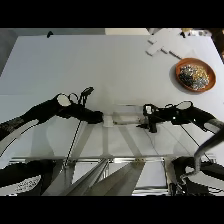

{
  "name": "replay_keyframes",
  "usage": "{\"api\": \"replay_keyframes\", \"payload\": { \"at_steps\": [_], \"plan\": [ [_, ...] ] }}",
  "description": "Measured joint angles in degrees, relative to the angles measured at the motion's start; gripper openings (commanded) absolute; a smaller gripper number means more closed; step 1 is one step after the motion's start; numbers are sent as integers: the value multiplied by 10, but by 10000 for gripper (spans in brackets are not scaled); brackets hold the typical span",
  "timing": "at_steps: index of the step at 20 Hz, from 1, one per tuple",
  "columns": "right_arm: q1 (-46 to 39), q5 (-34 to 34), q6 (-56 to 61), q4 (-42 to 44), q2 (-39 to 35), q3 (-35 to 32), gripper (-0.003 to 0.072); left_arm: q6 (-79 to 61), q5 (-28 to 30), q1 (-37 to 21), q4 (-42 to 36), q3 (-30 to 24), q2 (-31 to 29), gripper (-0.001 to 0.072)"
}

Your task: Fold the box and place the chain.

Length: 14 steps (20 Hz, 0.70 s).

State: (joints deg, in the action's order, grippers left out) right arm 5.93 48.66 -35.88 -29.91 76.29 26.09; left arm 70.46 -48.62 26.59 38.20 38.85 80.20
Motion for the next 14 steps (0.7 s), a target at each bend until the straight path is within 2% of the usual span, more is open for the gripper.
{"api": "replay_keyframes", "payload": {
  "at_steps": [4, 10, 14],
  "plan": [
    [0, 0, 0, 0, 0, 0, 295, -8, 2, 5, -6, 3, -4, 12],
    [0, 0, 0, 0, 0, 0, 295, -28, 14, 18, -27, 19, -30, 286],
    [0, 0, 0, 0, 0, 0, 295, -32, 23, 35, -42, 23, -34, 292]
  ]
}}
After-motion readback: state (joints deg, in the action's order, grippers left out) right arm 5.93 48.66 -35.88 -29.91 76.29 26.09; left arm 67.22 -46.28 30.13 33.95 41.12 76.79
